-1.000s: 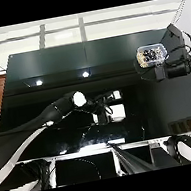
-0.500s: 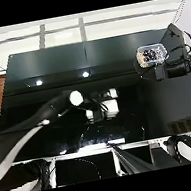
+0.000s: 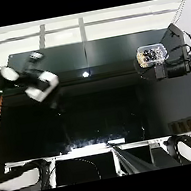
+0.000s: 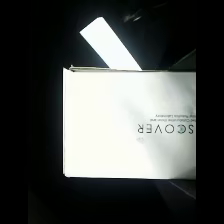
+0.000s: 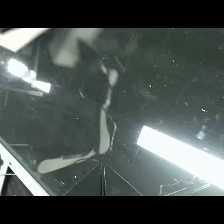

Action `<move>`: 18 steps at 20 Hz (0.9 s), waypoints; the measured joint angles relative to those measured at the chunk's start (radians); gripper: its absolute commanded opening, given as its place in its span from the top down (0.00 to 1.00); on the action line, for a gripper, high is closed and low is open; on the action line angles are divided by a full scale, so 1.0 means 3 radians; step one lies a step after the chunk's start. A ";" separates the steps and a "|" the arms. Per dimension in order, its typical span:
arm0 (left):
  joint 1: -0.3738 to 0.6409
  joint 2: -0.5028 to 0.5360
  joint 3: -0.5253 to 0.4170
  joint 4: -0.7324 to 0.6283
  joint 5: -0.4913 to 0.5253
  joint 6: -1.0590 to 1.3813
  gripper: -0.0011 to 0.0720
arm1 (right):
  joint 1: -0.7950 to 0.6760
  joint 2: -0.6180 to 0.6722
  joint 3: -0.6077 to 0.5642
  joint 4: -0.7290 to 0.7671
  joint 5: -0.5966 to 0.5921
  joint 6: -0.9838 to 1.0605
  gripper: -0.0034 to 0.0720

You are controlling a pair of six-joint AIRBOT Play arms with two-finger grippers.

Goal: Fold the box and place the chain.

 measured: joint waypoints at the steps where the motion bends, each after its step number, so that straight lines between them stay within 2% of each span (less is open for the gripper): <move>1: 0.0226 -0.0136 0.0192 0.0017 -0.0018 -0.0127 0.58 | 0.0000 0.0000 0.0000 0.0003 0.0001 0.0036 0.94; 3: 0.0566 -0.0450 0.0637 0.0032 -0.0100 -0.0337 0.58 | 0.0001 0.0000 0.0000 0.0009 0.0001 0.0106 0.94; 5: 0.0763 -0.0774 0.1077 0.0042 -0.0109 -0.0460 0.58 | 0.0017 0.0000 0.0000 0.0013 0.0000 0.0167 0.94; 9: 0.0895 -0.1373 0.1775 0.0029 -0.0032 -0.0582 0.57 | 0.0116 0.0000 0.0000 0.0017 -0.0025 0.0259 0.94; 10: 0.0898 -0.1508 0.1906 0.0001 0.0001 -0.0626 0.32 | 0.0154 0.0000 0.0000 0.0017 -0.0037 0.0282 0.94; 11: 0.0895 -0.1609 0.2005 -0.0032 0.0022 -0.0662 0.01 | 0.0195 0.0000 0.0000 0.0017 -0.0066 0.0299 0.94; 13: 0.0858 -0.1743 0.2168 -0.0081 0.0111 -0.0717 0.01 | 0.0256 0.0000 0.0000 0.0015 -0.0151 0.0323 0.94; 15: 0.0819 -0.1780 0.2333 -0.0013 0.0043 -0.0767 0.01 | 0.0291 0.0000 0.0000 0.0014 -0.0233 0.0364 0.94; 17: 0.0787 -0.1760 0.2611 0.0145 -0.0278 -0.0922 0.01 | 0.0309 0.0000 0.0000 0.0004 -0.0301 0.0385 0.94; 18: 0.0778 -0.1736 0.2767 0.0238 -0.0510 -0.1050 0.07 | 0.0314 0.0000 0.0000 -0.0001 -0.0352 0.0393 0.94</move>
